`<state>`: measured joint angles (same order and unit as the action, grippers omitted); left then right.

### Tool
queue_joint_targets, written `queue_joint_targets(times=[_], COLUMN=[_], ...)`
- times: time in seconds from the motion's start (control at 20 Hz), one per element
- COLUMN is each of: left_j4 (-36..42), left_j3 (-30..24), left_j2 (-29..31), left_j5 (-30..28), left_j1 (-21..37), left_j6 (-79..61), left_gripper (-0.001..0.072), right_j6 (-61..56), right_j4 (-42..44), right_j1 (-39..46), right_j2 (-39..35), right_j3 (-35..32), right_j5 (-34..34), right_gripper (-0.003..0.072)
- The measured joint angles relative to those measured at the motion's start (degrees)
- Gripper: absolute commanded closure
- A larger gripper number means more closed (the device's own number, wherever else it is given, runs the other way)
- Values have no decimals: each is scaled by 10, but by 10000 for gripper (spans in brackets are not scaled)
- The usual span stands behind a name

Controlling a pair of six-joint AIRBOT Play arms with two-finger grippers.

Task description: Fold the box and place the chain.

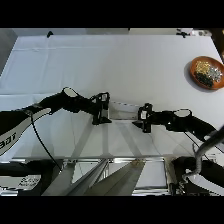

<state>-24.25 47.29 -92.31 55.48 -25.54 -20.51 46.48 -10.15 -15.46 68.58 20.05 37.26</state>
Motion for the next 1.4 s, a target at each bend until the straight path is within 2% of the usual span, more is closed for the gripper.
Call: queue_joint_targets(times=[0.05, 0.1, 0.15, 0.45, 0.55, 0.75, 0.9, 0.95, 1.0, 1.05, 1.1, 1.25, 1.4], left_j4=[0, 0, 0, 0, 0, 0, 0, 0, 0, 0, 0, 0, 0], left_j3=[0, 0, 0, 0, 0, 0, 0, 0, 0, 0, 0, 0, 0], left_j2=[0, 0, 0, 0, 0, 0, 0, 0, 0, 0, 0, 0, 0], left_j5=[0, 0, 0, 1, 1, 1, 1, 0, 0, 0, 0, 0, 0], left_j1=[0, 0, 0, -1, -1, -1, -1, -1, -1, -1, -1, -1, -1], left_j6=[0, 0, 0, 0, 0, 0, 0, 0, 0, 0, 0, 0, 0], left_gripper=[365, 365, 365, 365, 365, 365, 365, 365, 365, 365, 365, 365, 365], right_j6=[0, 0, -2, -86, -138, -323, -428, -453, -471, -488, -499, -519, -510], right_j4=[0, -1, -1, -42, -98, -274, -348, -363, -371, -372, -360, -259, -134], right_j1=[0, 0, 0, 0, 0, 4, 21, 29, 35, 40, 43, 49, 51], right_j2=[0, 0, -1, -44, -67, -120, -181, -207, -232, -259, -282, -324, -320], right_j3=[0, 0, 0, 0, 0, 0, 0, 0, 0, 0, 0, 0, 0], right_j5=[1, 2, 2, 7, 8, 10, 11, 16, 23, 33, 47, 81, 76], right_gripper=[326, 170, -34, -16, -16, -12, -5, 43, 230, 504, 679, 677, 680])
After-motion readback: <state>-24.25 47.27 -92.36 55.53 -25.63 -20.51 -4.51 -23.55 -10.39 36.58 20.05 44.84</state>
